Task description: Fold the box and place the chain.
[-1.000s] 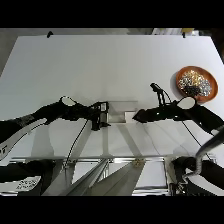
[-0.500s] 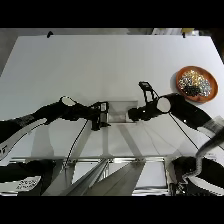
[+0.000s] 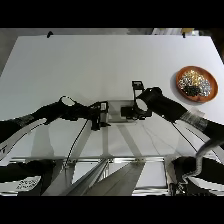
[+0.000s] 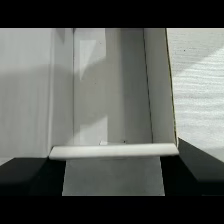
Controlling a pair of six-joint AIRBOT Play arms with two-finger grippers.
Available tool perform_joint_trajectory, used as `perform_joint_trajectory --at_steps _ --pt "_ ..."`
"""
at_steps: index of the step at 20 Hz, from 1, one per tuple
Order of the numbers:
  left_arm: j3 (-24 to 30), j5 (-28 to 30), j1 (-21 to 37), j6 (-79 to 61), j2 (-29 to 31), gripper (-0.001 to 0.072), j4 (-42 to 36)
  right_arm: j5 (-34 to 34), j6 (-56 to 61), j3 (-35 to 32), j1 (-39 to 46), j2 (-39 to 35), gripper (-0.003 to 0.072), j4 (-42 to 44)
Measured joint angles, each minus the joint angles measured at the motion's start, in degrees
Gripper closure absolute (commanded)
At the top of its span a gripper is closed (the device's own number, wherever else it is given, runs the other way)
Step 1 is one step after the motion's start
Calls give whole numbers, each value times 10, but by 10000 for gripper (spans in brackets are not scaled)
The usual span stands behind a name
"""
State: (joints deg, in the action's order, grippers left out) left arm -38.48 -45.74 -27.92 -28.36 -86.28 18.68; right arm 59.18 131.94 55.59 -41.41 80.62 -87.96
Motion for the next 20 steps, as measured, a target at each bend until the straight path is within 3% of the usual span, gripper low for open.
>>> perform_joint_trajectory --at_steps 7,12,15,19,20 --pt "0 0 0 -2 0 700 0 25 96 18 -19 27 370 -31" --pt "0 0 0 -2 0 700 0 40 117 20 -21 35 488 -36" --pt "0 0 0 -2 0 700 0 48 119 20 -21 42 648 -39" --pt "0 0 0 -2 0 700 2 49 119 20 -22 46 661 -37" --pt "0 0 0 -2 0 700 2 49 118 20 -21 47 607 -37"
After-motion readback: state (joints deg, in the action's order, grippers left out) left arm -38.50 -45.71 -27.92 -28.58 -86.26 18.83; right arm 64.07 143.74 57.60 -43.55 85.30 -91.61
